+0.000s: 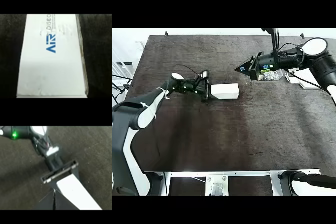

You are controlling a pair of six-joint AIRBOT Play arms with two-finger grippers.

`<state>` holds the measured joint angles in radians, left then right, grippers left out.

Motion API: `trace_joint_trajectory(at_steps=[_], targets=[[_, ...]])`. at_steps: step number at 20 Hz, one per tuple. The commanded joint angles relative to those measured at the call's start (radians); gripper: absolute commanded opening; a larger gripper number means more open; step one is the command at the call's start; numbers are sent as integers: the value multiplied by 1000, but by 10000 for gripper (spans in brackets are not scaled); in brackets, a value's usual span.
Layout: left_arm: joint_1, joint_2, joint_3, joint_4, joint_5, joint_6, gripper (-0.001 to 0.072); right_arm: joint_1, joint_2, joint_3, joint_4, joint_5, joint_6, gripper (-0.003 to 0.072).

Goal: Fold the box and place the chain.

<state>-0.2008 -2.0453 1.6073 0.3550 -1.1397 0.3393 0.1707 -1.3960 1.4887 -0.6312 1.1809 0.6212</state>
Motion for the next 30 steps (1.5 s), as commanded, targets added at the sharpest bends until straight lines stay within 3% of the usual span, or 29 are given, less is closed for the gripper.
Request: trace_joint_trajectory(at_steps=[1, 9, 14, 18, 20, 22, 27, 30], targets=[[39, 85, 12, 3, 20, -117, 15, -25, 54, -20, -1, -1, 54, 12], [300, 310, 11, 28, 397, -404, 14, -37, 109, -21, 14, 3, 136, 12], [530, 314, 11, 141, 440, -621, 16, -37, 142, -26, 14, 3, 147, 13], [657, 314, -34, 187, 518, -700, 16, -35, 142, -27, 15, 0, 150, 13], [690, 292, -68, 186, 558, -732, 16, -35, 141, -32, 23, -13, 150, 13], [698, 241, -69, 191, 547, -732, 16, -35, 141, -44, 30, -35, 150, 13], [698, 148, -69, 194, 653, -802, 16, -35, 140, -78, 49, -80, 150, 13], [698, 113, -69, 199, 668, -775, 17, -35, 141, -100, 59, -111, 150, 13]])
